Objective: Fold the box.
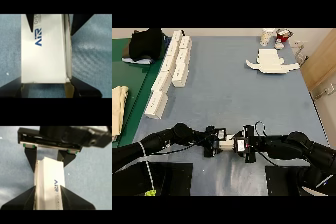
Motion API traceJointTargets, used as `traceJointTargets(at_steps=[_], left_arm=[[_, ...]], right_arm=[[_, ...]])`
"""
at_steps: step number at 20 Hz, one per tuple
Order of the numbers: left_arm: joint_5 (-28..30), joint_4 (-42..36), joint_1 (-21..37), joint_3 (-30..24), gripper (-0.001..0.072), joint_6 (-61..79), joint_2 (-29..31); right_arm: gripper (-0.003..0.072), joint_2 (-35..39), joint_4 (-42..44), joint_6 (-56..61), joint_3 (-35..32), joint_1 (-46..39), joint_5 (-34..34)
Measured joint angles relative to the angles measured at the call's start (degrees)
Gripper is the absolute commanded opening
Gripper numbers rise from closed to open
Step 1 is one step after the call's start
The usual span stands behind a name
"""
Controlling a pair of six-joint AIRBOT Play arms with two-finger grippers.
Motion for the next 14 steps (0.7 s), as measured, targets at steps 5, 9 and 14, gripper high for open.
traceJointTargets(at_steps=[5, 9, 14], left_arm=[[0.0, 0.0, 0.0, 0.0, 0.0454, 0.0, 0.0], [0.0, 0.0, 0.0, 0.0, 0.0454, 0.0, 0.0], [0.0, 0.0, 0.0, 0.0, 0.0454, 0.0, 0.0]], right_arm=[[0.0071, 7.1, 3.2, 13.9, -1.3, -1.6, -1.2], [0.0016, 12.1, 7.7, 25.0, -7.2, -2.4, 4.3], [0.0016, 13.4, 10.3, 34.9, -12.8, 0.4, 13.7]])
